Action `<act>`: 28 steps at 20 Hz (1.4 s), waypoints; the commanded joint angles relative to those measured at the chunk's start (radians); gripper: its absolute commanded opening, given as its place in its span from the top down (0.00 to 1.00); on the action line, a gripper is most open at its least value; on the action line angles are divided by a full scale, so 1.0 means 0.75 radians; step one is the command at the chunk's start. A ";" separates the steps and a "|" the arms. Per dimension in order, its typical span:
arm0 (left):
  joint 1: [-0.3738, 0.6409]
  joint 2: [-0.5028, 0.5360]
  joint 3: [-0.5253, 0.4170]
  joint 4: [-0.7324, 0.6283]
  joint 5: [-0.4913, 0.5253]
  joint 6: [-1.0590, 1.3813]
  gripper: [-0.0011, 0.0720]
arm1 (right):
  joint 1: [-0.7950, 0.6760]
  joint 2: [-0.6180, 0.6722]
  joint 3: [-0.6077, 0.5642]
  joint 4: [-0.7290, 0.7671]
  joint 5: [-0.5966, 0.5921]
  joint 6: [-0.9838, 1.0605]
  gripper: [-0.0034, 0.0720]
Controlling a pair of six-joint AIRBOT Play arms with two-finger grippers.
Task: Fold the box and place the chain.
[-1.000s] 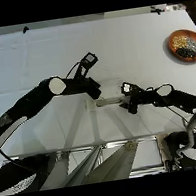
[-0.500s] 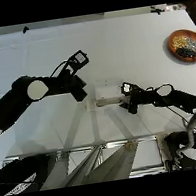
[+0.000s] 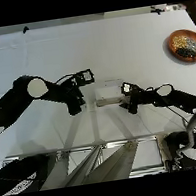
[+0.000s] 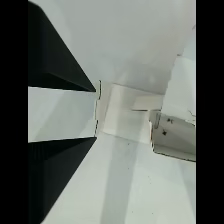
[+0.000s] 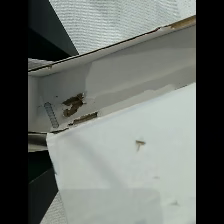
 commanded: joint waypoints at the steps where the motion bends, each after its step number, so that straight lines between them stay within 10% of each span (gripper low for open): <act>1: -0.027 -0.066 -0.001 -0.097 -0.004 0.127 0.50 | -0.001 0.001 -0.001 0.000 0.001 0.001 0.41; 3: -0.064 -0.090 -0.001 -0.092 0.049 0.139 0.37 | 0.000 0.001 -0.001 0.001 0.001 0.001 0.41; 28: -0.095 -0.281 -0.007 -0.017 0.148 0.134 0.43 | 0.000 0.001 -0.001 0.000 0.001 0.001 0.41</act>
